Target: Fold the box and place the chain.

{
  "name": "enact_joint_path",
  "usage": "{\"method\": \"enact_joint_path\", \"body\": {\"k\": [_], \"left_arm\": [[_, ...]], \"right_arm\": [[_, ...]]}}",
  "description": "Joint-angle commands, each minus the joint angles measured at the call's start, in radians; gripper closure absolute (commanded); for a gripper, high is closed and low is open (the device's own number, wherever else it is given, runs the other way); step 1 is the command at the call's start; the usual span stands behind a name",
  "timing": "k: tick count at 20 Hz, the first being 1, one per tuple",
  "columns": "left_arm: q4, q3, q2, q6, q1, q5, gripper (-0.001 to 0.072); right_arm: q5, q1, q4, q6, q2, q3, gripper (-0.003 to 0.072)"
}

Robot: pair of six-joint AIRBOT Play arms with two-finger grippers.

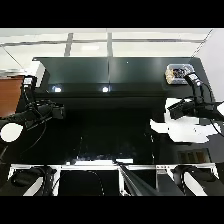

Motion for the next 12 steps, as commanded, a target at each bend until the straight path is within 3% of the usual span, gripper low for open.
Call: {"method": "enact_joint_path", "body": {"k": [1, 5, 7, 9, 11, 12], "left_arm": [[0.000, 0.000, 0.001, 0.000, 0.001, 0.000, 0.0684], [0.000, 0.000, 0.001, 0.000, 0.001, 0.000, 0.0684], [0.000, 0.000, 0.001, 0.000, 0.001, 0.000, 0.0684], [0.000, 0.000, 0.001, 0.000, 0.001, 0.015, 0.0684], [-0.004, 0.000, 0.001, 0.000, 0.001, 0.077, 0.0685], [-0.007, -0.001, 0.000, 0.000, 0.001, 0.096, 0.0685]], "right_arm": [[0.000, 0.000, 0.000, 0.000, 0.000, 0.000, 0.0672], [-0.009, 0.000, 0.001, 0.000, 0.000, 0.000, 0.0672], [-0.138, 0.000, 0.037, 0.000, 0.000, 0.000, 0.0672], [-0.188, 0.000, 0.134, 0.000, 0.000, -0.001, 0.0672], [-0.311, 0.000, 0.158, 0.000, -0.002, -0.001, 0.0669], [-0.379, 0.000, 0.158, 0.001, -0.004, -0.001, 0.0473]]}}
